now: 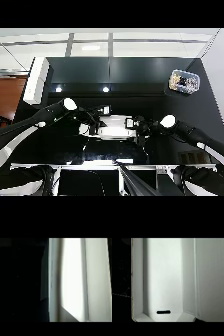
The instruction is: Fold the box and place the chain.
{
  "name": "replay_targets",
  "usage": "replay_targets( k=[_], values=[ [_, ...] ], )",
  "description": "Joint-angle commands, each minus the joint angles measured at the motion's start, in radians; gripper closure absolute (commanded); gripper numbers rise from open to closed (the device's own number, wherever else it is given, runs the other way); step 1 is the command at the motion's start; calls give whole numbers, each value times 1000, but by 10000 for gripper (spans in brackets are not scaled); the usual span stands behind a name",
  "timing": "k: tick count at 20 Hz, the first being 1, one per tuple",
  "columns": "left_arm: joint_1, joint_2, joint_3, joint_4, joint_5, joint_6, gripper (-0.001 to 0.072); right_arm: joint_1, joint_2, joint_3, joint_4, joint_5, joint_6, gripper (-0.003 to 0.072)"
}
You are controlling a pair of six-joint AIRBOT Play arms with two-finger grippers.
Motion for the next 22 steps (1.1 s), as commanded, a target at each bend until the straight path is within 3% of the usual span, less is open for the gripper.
replay_targets(
  k=[1, 2, 3, 4, 5, 7, 12, 13, 15, 16, 19, 22],
  values=[
    [1, 2, 7, 15, -15, -8, 683, 1, -1, 0, -3, 1, -1, 264],
    [3, 7, 13, 16, -30, -24, 679, 0, -1, 0, -4, 3, -1, 265],
    [4, 18, 18, 19, -38, -29, 617, 1, -1, 0, -5, 3, -1, 265],
    [4, 38, 20, 25, -34, -46, 455, 1, -1, 0, -5, 3, -1, 265],
    [4, 57, 26, 51, -35, -75, 366, 1, -1, 0, -6, 3, -1, 266],
    [4, 105, 35, 160, -61, -176, 348, 1, -1, 0, -6, 4, -5, 550],
    [4, 273, 36, 443, -134, -449, 362, 1, -1, 0, -9, 10, -8, 556],
    [4, 307, 36, 496, -140, -530, 441, 1, -1, 0, -9, 10, -8, 556],
    [4, 370, 36, 570, -187, -671, 689, 1, -1, 0, -9, 10, -8, 556],
    [3, 392, 35, 555, -232, -736, 684, 1, -1, 0, -9, 10, -8, 556],
    [-5, 399, 8, 294, -338, -877, 684, 1, -1, 0, -9, 10, -8, 556],
    [-4, 383, -88, -69, -228, -834, 683, 1, -1, 0, -9, 8, -8, 556]
  ],
)
